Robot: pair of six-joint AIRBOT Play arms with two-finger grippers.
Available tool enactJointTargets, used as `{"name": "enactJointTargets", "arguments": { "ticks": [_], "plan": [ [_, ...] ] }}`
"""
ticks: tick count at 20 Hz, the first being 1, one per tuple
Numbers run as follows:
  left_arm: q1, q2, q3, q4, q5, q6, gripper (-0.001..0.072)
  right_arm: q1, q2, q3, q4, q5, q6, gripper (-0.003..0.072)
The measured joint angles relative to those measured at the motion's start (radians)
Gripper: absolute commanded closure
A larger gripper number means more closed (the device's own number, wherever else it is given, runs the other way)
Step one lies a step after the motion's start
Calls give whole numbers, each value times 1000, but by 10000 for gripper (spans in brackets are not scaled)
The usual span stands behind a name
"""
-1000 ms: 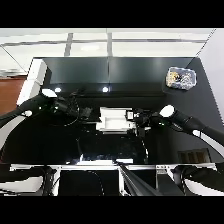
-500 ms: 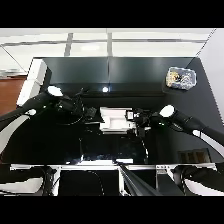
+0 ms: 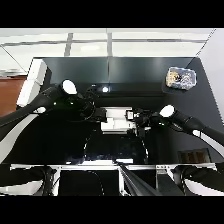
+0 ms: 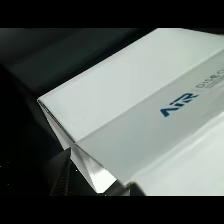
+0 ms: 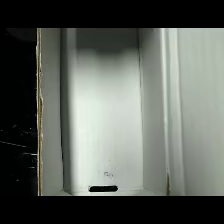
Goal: Fold the box and place the chain.
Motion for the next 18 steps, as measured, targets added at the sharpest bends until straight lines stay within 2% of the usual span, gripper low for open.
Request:
{"name": "enactJointTargets", "arguments": {
  "ticks": [8, 18],
  "plan": [
    [-98, 0, 23, 240, 44, -242, 305, 0, 0, 0, -1, 0, -1, 541],
    [-224, -1, 44, 479, 83, -494, 320, 0, 0, 0, -1, 0, -1, 541]
  ]
}}
